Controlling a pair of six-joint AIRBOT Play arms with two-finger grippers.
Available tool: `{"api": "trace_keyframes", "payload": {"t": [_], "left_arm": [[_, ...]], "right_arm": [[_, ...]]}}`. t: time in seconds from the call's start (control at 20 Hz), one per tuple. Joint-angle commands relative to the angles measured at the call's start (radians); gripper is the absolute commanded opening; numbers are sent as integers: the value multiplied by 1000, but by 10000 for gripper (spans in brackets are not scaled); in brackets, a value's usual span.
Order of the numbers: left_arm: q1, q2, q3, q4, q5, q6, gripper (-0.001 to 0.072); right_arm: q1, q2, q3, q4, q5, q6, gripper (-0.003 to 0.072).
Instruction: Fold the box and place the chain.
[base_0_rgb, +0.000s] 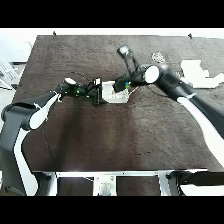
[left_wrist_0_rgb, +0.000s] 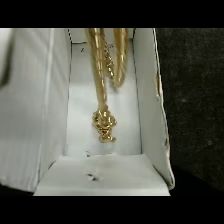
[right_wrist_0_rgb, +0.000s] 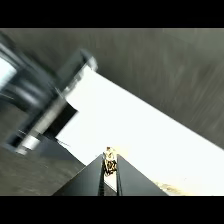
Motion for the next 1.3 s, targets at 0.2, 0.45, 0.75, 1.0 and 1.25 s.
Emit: {"api": "trace_keyframes", "payload": {"t": [0.2, 0.45, 0.75, 1.0, 1.25], "left_arm": [[0, 0, 1, 0, 0, 0, 351], [0, 0, 1, 0, 0, 0, 351], [0, 0, 1, 0, 0, 0, 351], [0, 0, 1, 0, 0, 0, 351], [0, 0, 1, 0, 0, 0, 351]], "right_arm": [[-36, -6, -24, 10, -54, -1, 532], [-206, 117, -35, -57, -56, 48, 532], [-418, -82, -49, 82, -130, 11, 521], [-437, -278, 90, 274, -109, -142, 524], [-446, -359, 171, 339, -59, -222, 480]]}}
